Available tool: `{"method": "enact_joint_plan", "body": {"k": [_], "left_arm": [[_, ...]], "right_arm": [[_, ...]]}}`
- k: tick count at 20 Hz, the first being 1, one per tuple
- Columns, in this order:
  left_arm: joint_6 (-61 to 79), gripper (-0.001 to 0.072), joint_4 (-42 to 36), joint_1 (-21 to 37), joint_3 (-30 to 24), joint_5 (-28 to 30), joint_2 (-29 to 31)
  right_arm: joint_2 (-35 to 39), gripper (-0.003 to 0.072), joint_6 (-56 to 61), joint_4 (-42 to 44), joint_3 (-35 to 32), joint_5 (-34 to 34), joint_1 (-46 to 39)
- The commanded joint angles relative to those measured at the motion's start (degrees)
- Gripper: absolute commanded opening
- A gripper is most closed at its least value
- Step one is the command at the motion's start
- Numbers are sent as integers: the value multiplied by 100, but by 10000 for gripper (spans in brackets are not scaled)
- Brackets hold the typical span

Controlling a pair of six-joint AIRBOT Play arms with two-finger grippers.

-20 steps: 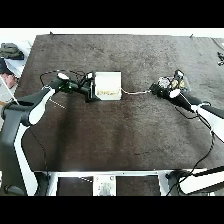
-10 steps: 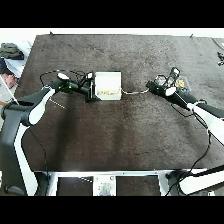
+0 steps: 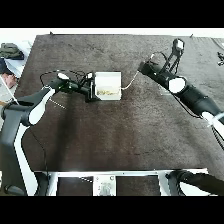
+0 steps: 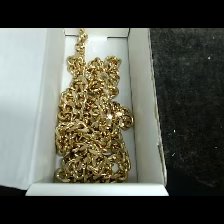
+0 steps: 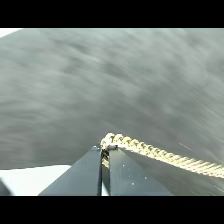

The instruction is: Fold the box and place the chain.

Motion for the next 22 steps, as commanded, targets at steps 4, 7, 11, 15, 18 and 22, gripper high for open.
{"method": "enact_joint_plan", "body": {"k": [4,7,11,15,18,22], "left_arm": [[0,307,0,2,0,2,0],[0,307,0,2,0,0,0],[0,307,0,2,0,2,0],[0,306,0,2,0,0,0],[0,307,0,2,0,0,0],[0,307,0,2,0,0,0]], "right_arm": [[442,-13,-136,-376,647,-264,1220],[146,-13,-175,-380,1091,-302,1593],[-448,-13,-173,-417,1438,-376,1875],[-774,-13,-168,-369,1617,-535,1871],[-772,-13,-175,-466,1980,-531,1871],[-772,-13,-177,-710,2520,-531,1869]]}}
